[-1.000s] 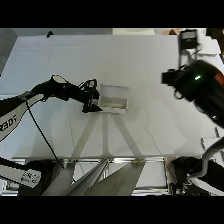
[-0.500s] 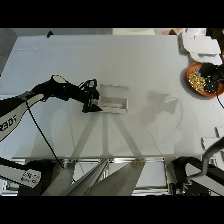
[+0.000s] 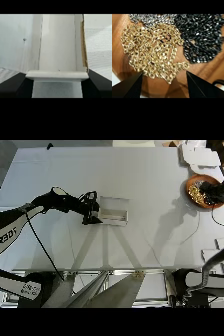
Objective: Fold the box and place the chain.
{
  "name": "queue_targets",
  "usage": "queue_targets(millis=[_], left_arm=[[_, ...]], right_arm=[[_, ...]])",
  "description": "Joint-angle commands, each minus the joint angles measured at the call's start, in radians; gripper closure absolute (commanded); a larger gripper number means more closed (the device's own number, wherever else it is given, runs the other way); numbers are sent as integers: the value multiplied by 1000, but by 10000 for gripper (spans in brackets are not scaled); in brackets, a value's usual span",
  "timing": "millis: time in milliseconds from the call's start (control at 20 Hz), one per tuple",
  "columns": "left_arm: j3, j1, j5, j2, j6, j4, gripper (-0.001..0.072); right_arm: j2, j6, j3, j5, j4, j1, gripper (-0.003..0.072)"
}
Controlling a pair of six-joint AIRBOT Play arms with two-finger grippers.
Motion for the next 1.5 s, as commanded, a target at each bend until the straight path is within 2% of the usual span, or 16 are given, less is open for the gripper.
queue_targets(millis=[0, 200, 250, 300, 350, 450, 500, 550, 600, 850, 1050, 1150, 1350, 1450], left_arm=[[0, 1, 0, -1, 0, 0, 365], [0, 1, 0, -1, 0, 0, 365], [0, 1, 0, -1, 0, 0, 365], [0, 1, 0, -1, 0, 0, 365], [0, 1, 0, -1, 0, 0, 365], [0, 1, 0, -1, 0, 0, 365], [0, 1, 0, -1, 0, 0, 365], [0, 1, 0, -1, 0, 0, 365], [0, 1, 0, -1, 0, 0, 365], [0, 1, 0, -1, 0, 0, 365], [0, 1, 0, -1, 0, 0, 365], [0, 1, 0, -1, 0, 0, 365], [0, 1, 0, -1, 0, 0, 365], [0, 1, 0, -1, 0, 0, 365]], right_arm=[[-138, -15, 70, -17, 95, 0, 98], [-198, 16, 117, -38, 79, 21, 125], [-203, 37, 117, -37, 79, 19, 171], [-206, 47, 117, -31, 79, 18, 174], [-206, 46, 117, -25, 79, 18, 215], [-206, 45, 118, -10, 79, 18, 351], [-205, 45, 119, -3, 80, 20, 483], [-199, 39, 119, 5, 80, 21, 653], [-190, 18, 119, 13, 81, 24, 675], [-83, -115, 122, 44, 76, 55, 677], [55, -202, 122, 110, -22, 84, 678], [123, -258, 122, 183, -24, 84, 679], [195, -434, 121, 437, -26, 98, 681], [218, -443, 115, 483, -26, 134, 682]])
